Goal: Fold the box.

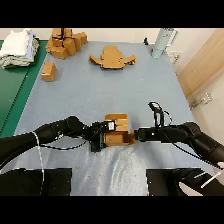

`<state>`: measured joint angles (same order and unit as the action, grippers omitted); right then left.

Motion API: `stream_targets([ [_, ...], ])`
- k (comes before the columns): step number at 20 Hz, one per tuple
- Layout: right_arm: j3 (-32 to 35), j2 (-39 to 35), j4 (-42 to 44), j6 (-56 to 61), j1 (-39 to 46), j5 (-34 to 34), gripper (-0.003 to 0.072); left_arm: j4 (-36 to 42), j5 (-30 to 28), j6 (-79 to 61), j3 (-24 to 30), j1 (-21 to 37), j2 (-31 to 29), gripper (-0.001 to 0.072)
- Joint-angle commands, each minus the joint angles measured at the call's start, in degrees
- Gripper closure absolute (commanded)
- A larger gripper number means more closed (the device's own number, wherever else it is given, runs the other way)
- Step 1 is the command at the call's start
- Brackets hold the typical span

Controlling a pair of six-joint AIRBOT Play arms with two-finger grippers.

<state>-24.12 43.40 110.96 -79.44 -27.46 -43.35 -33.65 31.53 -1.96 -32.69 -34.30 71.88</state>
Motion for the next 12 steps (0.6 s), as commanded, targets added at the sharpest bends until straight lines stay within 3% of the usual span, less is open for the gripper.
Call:
stream_targets([
  [1,-0.22,-0.81,5.42,-0.15,-0.66,0.0,0.0332,0.0,-0.02,-0.02,0.0,0.02,0.02,0.0186],
  [2,-0.22,-0.59,5.86,-0.11,-1.31,0.07,0.0283,0.0,-0.02,-0.02,0.0,0.02,0.02,0.0186],
  [12,-1.07,1.92,6.27,-0.11,-1.97,0.79,0.0283,0.0,-0.02,-0.02,0.0,0.02,0.02,0.0186],
])
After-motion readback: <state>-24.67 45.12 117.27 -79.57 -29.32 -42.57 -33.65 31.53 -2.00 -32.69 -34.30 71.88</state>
